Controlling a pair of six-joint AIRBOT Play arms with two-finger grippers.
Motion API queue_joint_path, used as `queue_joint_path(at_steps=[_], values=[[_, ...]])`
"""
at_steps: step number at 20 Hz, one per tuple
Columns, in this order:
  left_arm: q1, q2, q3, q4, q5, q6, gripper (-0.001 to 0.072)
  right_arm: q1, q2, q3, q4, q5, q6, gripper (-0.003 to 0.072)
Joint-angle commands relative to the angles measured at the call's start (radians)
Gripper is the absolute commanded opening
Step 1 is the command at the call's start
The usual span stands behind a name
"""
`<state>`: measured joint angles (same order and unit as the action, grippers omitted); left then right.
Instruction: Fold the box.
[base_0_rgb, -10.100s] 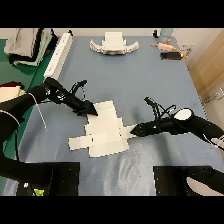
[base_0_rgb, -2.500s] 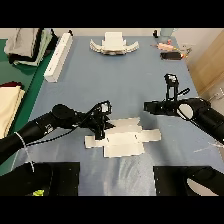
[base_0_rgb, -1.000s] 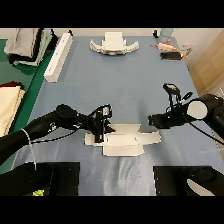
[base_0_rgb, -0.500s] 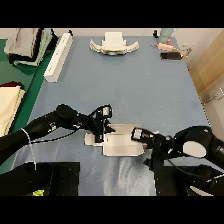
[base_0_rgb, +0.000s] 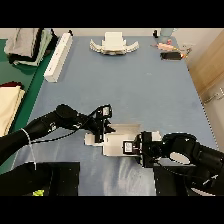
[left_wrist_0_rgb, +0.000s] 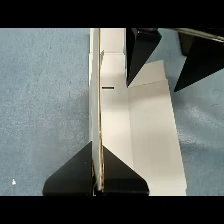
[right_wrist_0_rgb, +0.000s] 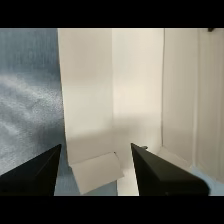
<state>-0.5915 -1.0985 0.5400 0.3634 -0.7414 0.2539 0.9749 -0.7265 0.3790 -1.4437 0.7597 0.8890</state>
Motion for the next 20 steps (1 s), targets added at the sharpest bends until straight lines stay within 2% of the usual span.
queue_joint_path(at_steps=[1, 4, 11, 14, 17, 20], values=[[-0.001, -0.001, -0.001, 0.0, 0.0, 0.0, 0.0014, 0.005, 0.003, 0.0, -0.086, -0.063, 0.137, 0.0658], [-0.001, -0.001, -0.001, 0.0, 0.001, 0.0, 0.0015, 0.005, 0.052, 0.012, -0.221, -0.052, 0.322, 0.0658], [-0.001, -0.001, -0.001, 0.0, 0.0, 0.0, 0.0015, 0.005, 0.136, 0.016, -0.243, 0.01, 0.341, 0.0658], [-0.001, -0.001, -0.001, 0.0, 0.0, 0.0, 0.0015, 0.006, 0.136, 0.016, -0.167, 0.028, 0.3, 0.0658], [-0.001, -0.001, -0.001, 0.0, 0.001, 0.0, 0.0015, 0.009, 0.136, 0.014, -0.037, 0.098, 0.117, 0.0658], [-0.001, -0.001, -0.001, 0.0, 0.0, 0.0, 0.0015, 0.077, 0.131, -0.024, -0.027, 0.099, 0.048, 0.0657]])
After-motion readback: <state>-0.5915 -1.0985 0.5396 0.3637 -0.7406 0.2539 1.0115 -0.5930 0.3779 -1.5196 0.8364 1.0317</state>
